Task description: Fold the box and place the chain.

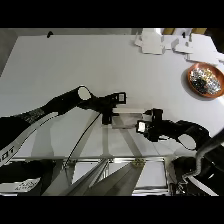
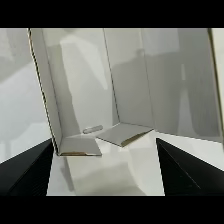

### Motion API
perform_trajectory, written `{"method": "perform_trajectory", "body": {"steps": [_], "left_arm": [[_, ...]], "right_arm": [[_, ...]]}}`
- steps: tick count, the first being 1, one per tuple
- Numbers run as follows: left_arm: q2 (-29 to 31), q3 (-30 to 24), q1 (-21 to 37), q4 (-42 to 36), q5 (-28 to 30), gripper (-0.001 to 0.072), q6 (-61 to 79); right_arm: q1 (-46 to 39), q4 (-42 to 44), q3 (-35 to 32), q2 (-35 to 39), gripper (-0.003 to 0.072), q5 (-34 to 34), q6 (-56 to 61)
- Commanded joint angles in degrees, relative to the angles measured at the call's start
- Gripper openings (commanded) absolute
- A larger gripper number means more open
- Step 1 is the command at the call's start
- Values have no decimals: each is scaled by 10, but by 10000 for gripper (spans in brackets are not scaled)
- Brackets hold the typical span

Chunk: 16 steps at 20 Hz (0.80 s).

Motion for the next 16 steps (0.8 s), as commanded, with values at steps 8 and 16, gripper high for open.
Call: {"method": "perform_trajectory", "body": {"steps": [8,16], "left_arm": [[0,0,0,0,0,13,0],[0,0,0,0,0,13,0]], "right_arm": [[-93,214,9,-64,689,15,-181],[-187,331,42,-162,687,127,-367]]}}
